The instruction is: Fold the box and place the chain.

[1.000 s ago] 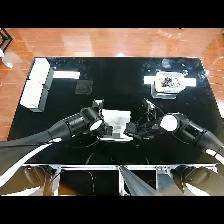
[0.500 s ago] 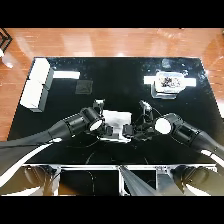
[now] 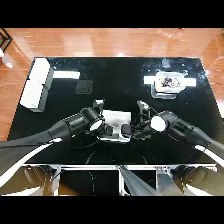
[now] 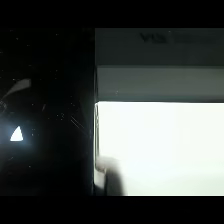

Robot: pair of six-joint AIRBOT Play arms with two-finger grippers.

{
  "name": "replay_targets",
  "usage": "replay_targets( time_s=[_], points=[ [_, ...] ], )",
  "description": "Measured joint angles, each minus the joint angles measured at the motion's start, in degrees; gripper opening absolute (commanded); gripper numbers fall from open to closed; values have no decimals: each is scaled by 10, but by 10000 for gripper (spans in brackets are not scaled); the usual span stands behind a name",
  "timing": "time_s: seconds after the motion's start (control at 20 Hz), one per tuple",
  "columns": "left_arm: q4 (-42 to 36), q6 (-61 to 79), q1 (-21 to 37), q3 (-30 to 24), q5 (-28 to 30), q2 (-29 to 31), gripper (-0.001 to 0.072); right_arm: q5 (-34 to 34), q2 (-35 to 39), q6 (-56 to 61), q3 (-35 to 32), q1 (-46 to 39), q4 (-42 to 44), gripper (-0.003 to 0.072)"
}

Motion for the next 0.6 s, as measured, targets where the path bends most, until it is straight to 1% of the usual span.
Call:
replay_targets(
  time_s=[0.1, 0.3, 0.35, 0.45, 0.55, 0.6],
  points=[
    [0, 0, 0, 0, 0, 0, 23, 2, -15, 3, 16, 7, -5, 441],
    [0, 0, 0, 0, 0, 0, 23, 14, -31, 30, 39, 26, -43, 436],
    [0, 0, 0, 0, 0, 0, 23, 17, -34, 36, 45, 30, -51, 416],
    [0, 0, 0, 0, 0, 0, 23, 30, -42, 50, 59, 41, -76, 414],
    [0, 0, 0, 0, 1, 0, 23, 48, -53, 63, 74, 50, -95, 356],
    [0, 0, 0, 0, 1, 0, 23, 59, -60, 69, 82, 56, -101, 357]
  ],
)
